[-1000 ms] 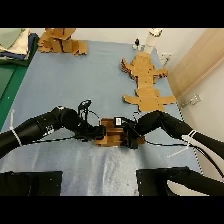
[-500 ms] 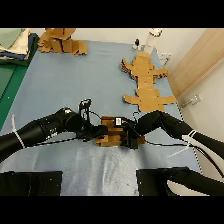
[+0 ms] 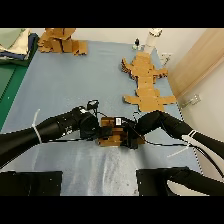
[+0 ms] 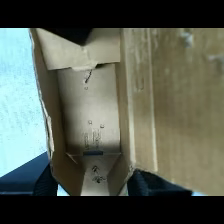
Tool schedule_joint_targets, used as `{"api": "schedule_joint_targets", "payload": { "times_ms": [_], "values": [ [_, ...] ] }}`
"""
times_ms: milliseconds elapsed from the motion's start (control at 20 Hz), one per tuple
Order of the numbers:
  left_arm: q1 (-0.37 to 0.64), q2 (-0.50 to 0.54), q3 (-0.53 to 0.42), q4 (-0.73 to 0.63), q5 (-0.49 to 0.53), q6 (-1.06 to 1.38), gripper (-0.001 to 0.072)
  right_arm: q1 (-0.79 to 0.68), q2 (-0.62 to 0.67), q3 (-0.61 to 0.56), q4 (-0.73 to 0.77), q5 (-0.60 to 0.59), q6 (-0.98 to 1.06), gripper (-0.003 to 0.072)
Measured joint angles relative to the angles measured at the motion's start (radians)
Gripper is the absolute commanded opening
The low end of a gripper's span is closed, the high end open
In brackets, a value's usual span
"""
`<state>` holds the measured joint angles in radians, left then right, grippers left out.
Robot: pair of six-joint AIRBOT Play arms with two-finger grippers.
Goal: Fold the box.
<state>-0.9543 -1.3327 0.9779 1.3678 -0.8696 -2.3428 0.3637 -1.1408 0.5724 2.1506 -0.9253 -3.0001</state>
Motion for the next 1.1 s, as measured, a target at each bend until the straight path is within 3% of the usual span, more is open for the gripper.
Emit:
{"api": "schedule_joint_targets", "payload": {
  "times_ms": [400, 900, 950, 1000, 1050, 1100],
  "values": [
    [-0.050, -0.147, 0.184, 0.132, -0.184, -0.060, 0.0475, 0.000, 0.000, 0.000, 0.000, 0.000, 0.000, 0.0516],
    [-0.056, -0.220, 0.216, 0.141, -0.205, -0.056, 0.0472, 0.000, 0.000, 0.000, 0.000, 0.000, 0.000, 0.0516],
    [-0.056, -0.225, 0.217, 0.139, -0.205, -0.056, 0.0347, 0.000, 0.000, 0.000, 0.000, 0.000, 0.000, 0.0516],
    [-0.056, -0.229, 0.217, 0.135, -0.204, -0.056, 0.0175, 0.000, 0.000, 0.000, 0.000, 0.000, 0.000, 0.0516],
    [-0.056, -0.232, 0.217, 0.134, -0.203, -0.056, 0.0063, 0.000, 0.000, 0.000, 0.000, 0.000, 0.000, 0.0516],
    [-0.056, -0.233, 0.217, 0.135, -0.205, -0.056, 0.0012, 0.000, 0.000, 0.000, 0.000, 0.000, 0.000, 0.0516]
  ]
}}
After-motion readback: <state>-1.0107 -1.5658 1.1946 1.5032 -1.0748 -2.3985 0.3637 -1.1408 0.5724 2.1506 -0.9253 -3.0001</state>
